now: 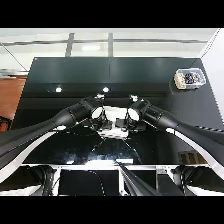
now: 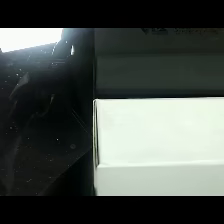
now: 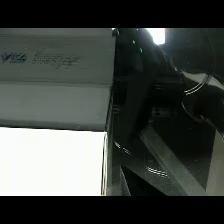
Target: Fold the box and place the chain.
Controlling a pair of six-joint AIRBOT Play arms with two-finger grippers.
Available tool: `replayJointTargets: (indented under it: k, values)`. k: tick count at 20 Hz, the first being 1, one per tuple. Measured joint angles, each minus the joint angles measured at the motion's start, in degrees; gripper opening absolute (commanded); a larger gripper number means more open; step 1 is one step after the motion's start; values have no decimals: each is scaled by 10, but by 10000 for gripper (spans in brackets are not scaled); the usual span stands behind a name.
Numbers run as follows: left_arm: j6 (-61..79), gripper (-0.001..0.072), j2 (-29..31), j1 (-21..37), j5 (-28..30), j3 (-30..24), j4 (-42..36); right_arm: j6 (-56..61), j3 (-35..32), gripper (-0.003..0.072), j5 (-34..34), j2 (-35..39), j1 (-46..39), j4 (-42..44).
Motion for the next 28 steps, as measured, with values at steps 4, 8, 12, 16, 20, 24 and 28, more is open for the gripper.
replayJointTargets:
  k: [4,8,12,16,20,24,28]
  values:
    - [0,34,0,0,0,0,0,0,0,246,-1,-2,0,3]
    - [0,34,0,0,1,0,0,0,0,20,0,-7,1,5]
    - [0,34,0,0,1,0,0,-2,1,148,1,-8,1,5]
    - [1,34,0,0,0,0,0,-22,1,361,4,-2,-1,4]
    - [1,34,0,0,-1,0,0,-99,4,361,24,45,-4,3]
    - [1,34,0,0,0,0,0,-174,5,361,58,151,-22,-13]
    - [-5,34,0,0,0,0,0,-193,5,611,90,251,-76,-177]
